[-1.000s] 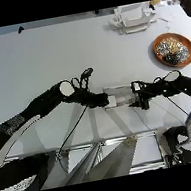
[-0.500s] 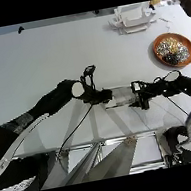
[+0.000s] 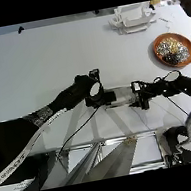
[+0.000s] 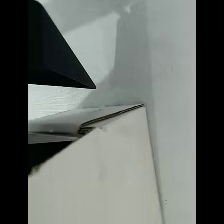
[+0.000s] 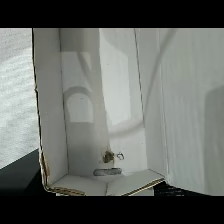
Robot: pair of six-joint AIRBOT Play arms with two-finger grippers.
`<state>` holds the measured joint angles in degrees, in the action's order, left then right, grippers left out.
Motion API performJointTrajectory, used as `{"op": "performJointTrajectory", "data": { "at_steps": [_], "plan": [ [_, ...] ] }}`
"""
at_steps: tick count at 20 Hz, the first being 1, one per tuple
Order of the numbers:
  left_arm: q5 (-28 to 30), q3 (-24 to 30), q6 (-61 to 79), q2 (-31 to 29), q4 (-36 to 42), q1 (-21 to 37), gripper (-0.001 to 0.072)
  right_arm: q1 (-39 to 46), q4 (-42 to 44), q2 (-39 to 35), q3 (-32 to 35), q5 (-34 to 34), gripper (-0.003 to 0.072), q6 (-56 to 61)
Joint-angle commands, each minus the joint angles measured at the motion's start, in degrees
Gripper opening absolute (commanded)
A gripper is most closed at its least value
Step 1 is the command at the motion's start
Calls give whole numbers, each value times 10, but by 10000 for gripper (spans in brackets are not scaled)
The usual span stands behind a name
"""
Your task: Fold the box and place the chain.
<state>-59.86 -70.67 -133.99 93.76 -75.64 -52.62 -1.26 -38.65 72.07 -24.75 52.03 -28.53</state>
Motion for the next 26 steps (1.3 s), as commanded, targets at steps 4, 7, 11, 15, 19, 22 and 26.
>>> {"op": "performJointTrajectory", "data": {
  "at_steps": [4,7,11,15,19,22,26],
  "plan": [
    [-125,-108,-67,60,-59,-10,349,0,0,0,0,0,412,0],
    [-158,-143,-66,82,-59,-15,316,0,0,0,0,0,412,0],
    [-159,-146,-67,101,-58,-26,310,0,0,0,0,0,413,0],
    [-150,-146,-87,108,-66,-39,147,0,0,0,0,0,412,0],
    [-150,-146,-92,113,-65,-42,147,0,0,0,0,0,412,0],
    [-150,-146,-92,121,-67,-47,147,0,0,0,0,0,412,0],
    [-152,-146,-90,121,-74,-50,25,0,0,0,0,0,412,0]
  ]
}}
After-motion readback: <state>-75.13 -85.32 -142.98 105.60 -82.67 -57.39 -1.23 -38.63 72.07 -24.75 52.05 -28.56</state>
